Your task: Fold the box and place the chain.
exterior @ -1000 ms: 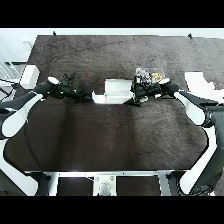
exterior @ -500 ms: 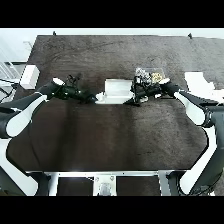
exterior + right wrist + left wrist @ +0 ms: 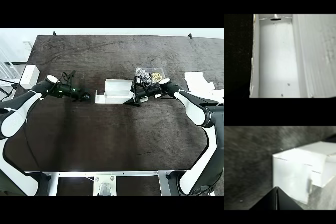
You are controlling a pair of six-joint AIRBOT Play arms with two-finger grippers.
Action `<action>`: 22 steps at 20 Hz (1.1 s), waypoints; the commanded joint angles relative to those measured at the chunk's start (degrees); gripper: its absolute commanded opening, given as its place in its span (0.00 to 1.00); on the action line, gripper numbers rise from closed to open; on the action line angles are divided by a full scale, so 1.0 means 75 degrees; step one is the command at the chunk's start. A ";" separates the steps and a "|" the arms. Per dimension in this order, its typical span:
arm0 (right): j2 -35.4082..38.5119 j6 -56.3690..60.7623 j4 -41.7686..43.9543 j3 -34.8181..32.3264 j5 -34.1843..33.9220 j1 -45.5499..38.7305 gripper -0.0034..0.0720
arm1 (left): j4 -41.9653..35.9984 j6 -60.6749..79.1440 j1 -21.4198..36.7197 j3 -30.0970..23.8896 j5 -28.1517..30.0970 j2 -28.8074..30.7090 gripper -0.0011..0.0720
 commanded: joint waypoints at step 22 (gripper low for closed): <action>0.0003 0.0003 0.0000 0.0000 0.0000 0.0009 0.62 | -0.0723 0.0481 -0.0490 0.0822 -0.0178 -0.0356 0.43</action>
